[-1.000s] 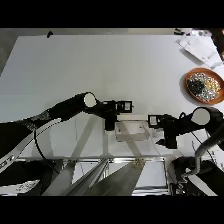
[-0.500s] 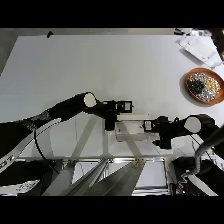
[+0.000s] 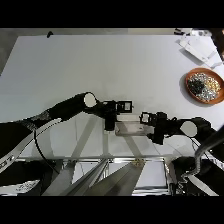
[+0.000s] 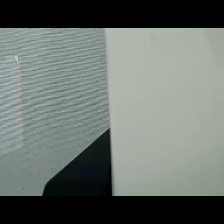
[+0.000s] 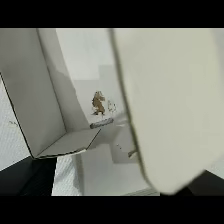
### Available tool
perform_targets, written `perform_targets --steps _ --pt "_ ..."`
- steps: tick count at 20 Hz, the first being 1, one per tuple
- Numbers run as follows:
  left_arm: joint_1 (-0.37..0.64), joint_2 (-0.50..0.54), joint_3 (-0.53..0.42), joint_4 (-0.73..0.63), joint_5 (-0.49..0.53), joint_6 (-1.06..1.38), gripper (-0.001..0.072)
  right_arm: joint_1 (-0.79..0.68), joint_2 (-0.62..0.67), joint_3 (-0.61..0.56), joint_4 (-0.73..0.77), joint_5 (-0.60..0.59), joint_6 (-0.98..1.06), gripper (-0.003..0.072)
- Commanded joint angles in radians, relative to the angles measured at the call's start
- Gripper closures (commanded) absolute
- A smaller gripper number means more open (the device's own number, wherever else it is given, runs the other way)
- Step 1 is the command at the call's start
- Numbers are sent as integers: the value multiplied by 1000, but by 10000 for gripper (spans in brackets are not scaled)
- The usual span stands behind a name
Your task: Fold the box and place the chain.
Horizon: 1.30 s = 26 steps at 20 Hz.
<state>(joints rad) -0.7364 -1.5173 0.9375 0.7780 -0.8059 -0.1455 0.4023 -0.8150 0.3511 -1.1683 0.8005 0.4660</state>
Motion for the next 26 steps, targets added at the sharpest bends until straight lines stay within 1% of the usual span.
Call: perform_targets --steps 1,6,9,11,13,16,20,26 --pt "0 0 0 0 1 0 697 4 1 0 2 -36 42 57" --pt "-1 0 0 0 1 0 697 4 1 0 -4 -56 15 57" --pt "0 0 0 0 1 0 697 4 1 0 -29 24 -92 57" --pt "-1 0 0 0 1 0 697 4 1 0 -56 77 -101 57" --pt "-1 0 0 0 1 0 697 4 1 0 -46 104 -100 57" --pt "0 0 0 0 1 0 697 4 1 0 20 105 -79 56" --pt "0 0 0 0 1 0 697 4 1 0 24 68 33 56" --pt "0 0 0 0 1 0 697 4 1 0 48 58 36 56"
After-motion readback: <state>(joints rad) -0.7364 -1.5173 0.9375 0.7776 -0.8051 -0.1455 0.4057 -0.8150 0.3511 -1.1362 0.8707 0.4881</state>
